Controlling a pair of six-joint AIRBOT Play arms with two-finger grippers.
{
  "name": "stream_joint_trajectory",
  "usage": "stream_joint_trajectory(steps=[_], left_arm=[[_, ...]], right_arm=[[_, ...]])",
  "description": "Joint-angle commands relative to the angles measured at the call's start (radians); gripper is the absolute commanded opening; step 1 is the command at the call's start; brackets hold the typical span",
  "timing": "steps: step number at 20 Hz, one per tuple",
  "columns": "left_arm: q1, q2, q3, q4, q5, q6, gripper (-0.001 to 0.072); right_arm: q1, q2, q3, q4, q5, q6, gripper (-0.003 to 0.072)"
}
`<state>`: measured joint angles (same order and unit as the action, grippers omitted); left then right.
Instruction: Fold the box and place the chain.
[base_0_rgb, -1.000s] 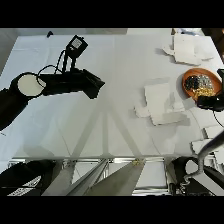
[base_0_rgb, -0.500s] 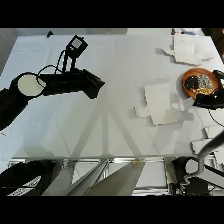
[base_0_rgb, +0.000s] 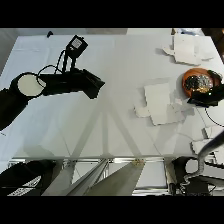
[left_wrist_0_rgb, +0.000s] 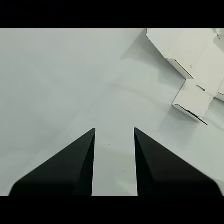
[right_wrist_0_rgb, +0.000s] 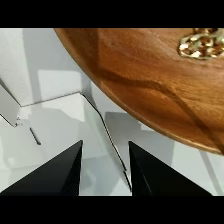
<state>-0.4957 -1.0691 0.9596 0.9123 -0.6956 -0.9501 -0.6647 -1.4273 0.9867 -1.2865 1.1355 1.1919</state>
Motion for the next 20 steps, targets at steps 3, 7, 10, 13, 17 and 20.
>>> stream_joint_trajectory(steps=[3,7,10,13,17,20], left_arm=[[-0.001,0.000,0.000,0.000,0.000,0.000,0.0258],[-0.001,0.000,0.000,0.000,0.000,0.000,0.0258],[-0.001,0.000,0.000,0.000,0.000,0.000,0.0258],[0.000,0.000,0.000,0.000,0.000,0.000,0.0258],[-0.001,0.000,0.000,0.000,0.000,0.000,0.0258],[-0.001,0.000,0.000,0.000,0.000,0.000,0.0258]], right_arm=[[0.000,-0.053,0.008,0.039,0.037,-0.023,0.0217],[0.000,-0.060,0.009,0.076,0.040,-0.052,0.0146],[0.000,-0.060,0.008,0.134,0.070,-0.106,0.0013],[0.000,-0.059,0.008,0.185,0.138,-0.181,0.0013],[0.003,-0.042,0.008,0.316,0.155,-0.265,0.0014],[0.032,-0.008,0.008,0.454,0.154,-0.349,0.0014]])
